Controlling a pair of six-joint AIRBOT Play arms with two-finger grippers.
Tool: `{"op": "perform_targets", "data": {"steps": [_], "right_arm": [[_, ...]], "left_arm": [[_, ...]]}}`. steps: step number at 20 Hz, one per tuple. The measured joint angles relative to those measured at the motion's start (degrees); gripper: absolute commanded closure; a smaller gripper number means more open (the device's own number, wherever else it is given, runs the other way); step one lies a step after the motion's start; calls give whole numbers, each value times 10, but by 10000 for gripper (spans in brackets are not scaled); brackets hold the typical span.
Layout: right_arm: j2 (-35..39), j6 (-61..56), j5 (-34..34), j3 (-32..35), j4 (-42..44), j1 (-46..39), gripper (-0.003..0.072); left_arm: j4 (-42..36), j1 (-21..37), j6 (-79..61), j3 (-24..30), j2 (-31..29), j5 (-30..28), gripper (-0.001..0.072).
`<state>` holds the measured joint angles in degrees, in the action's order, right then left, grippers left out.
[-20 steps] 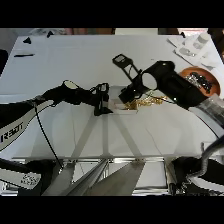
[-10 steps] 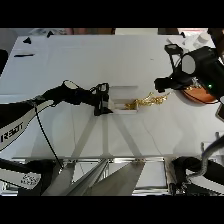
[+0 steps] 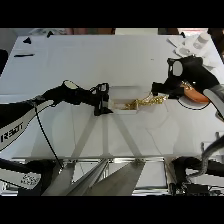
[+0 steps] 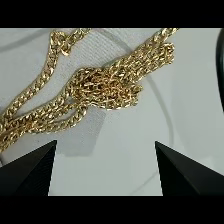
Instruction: Fold the box and place the chain.
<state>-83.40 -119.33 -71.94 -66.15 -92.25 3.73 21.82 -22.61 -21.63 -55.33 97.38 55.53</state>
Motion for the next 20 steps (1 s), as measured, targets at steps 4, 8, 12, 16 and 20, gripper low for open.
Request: {"op": "perform_targets", "data": {"steps": [4,8,12,16,20], "right_arm": [[-50,-41,24,1,3,-1,6],[-85,-65,51,0,7,-1,356],[-97,-66,64,0,1,-1,670],[-97,-17,63,1,-10,-1,670],[-57,59,56,1,-25,-2,670]], "left_arm": [[0,0,0,0,0,0,392],[0,0,0,0,0,0,392],[0,0,0,0,0,0,392],[0,0,0,0,0,0,392],[0,0,0,0,0,0,392]]}}
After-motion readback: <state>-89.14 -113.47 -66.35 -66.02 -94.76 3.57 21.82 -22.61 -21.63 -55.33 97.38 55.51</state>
